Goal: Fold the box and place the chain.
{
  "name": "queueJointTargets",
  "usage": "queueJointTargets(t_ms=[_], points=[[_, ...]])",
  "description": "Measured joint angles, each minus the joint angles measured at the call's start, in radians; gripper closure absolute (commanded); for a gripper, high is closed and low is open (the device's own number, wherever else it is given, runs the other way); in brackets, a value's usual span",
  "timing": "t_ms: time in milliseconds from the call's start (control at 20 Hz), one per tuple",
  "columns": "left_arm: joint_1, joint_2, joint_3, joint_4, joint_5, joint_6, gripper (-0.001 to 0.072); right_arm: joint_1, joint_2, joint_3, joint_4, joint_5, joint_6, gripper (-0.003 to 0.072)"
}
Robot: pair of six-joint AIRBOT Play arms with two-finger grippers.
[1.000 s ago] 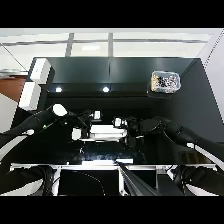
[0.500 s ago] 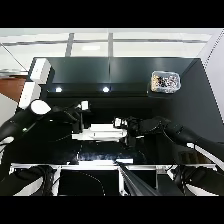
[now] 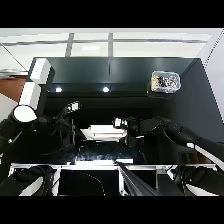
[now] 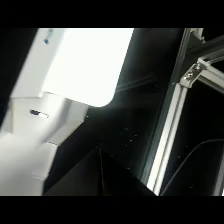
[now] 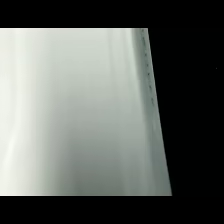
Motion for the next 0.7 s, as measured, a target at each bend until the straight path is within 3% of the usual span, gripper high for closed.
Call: queueJointTargets(t_ms=[150, 300, 500, 700], points=[[-0.058, 0.006, -0.059, -0.130, 0.137, -0.010, 0.0683, 0.000, 0.000, 0.000, 0.000, 0.000, 0.000, 0.0160], [-0.127, 0.006, -0.090, -0.278, 0.361, 0.026, 0.0683, 0.000, 0.000, 0.000, 0.000, 0.000, 0.000, 0.0160], [-0.201, -0.013, -0.103, -0.357, 0.678, 0.050, 0.0683, 0.000, 0.000, 0.000, 0.000, 0.000, 0.000, 0.0160], [-0.247, -0.082, -0.107, -0.383, 0.857, 0.059, 0.0682, 0.000, 0.000, 0.000, 0.000, 0.002, 0.001, 0.0160]])
